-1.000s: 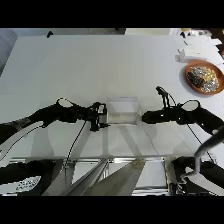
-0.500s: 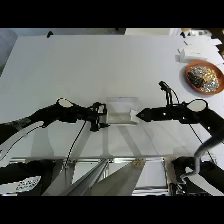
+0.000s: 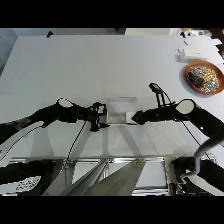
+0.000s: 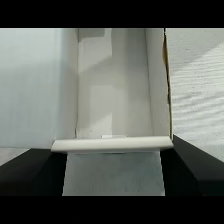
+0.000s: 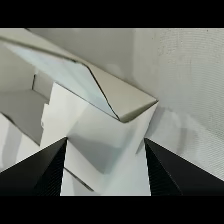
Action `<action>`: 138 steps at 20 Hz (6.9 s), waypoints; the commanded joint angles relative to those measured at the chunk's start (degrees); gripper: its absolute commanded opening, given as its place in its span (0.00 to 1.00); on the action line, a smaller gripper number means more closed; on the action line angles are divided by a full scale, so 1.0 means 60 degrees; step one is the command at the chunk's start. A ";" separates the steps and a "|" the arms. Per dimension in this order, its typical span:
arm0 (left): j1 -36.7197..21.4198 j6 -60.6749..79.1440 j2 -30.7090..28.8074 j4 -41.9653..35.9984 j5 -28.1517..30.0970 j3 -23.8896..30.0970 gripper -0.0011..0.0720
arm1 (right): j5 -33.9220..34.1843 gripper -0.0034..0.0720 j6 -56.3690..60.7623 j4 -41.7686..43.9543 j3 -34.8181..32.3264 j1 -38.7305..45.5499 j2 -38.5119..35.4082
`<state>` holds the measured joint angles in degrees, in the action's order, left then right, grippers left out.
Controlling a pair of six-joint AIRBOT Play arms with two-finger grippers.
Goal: Fold the box and place the chain.
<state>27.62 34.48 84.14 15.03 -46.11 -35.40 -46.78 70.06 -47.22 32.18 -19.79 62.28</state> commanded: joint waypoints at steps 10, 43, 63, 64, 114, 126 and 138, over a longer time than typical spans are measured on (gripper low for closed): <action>-0.0004 0.0000 -0.0007 0.0000 -0.0004 0.0004 0.32 | -0.1158 0.75 0.8521 -0.6164 0.2521 -0.3060 0.2521; -0.0004 0.0000 -0.0007 0.0000 0.0004 0.0004 0.32 | -0.1880 0.11 1.0102 -0.7165 0.3060 -0.3654 0.3075; -0.0004 0.0000 -0.0007 0.0000 0.0004 0.0004 0.32 | -0.3614 0.48 0.5978 -0.8382 0.4444 -0.0809 -0.0306; -0.0004 0.0000 -0.0007 0.0000 -0.0004 0.0004 0.32 | -0.3424 0.41 0.5388 -0.8378 0.4681 0.0142 -0.0255; -0.0004 0.0000 -0.0007 0.0000 0.0000 0.0004 0.32 | -0.1435 0.06 0.1723 -0.7042 0.8011 0.6768 0.4481; -0.0004 0.0000 -0.0007 0.0000 0.0004 0.0004 0.32 | -0.4521 0.06 0.0856 -0.3042 0.8007 0.6761 -0.1530; -0.0004 0.0000 -0.0007 0.0000 0.0000 0.0004 0.32 | -0.7151 0.07 0.0783 -0.1158 0.8000 0.4452 -0.3133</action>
<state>27.62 34.46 84.14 15.00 -46.11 -35.40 -86.24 74.61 -55.88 80.20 13.08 44.97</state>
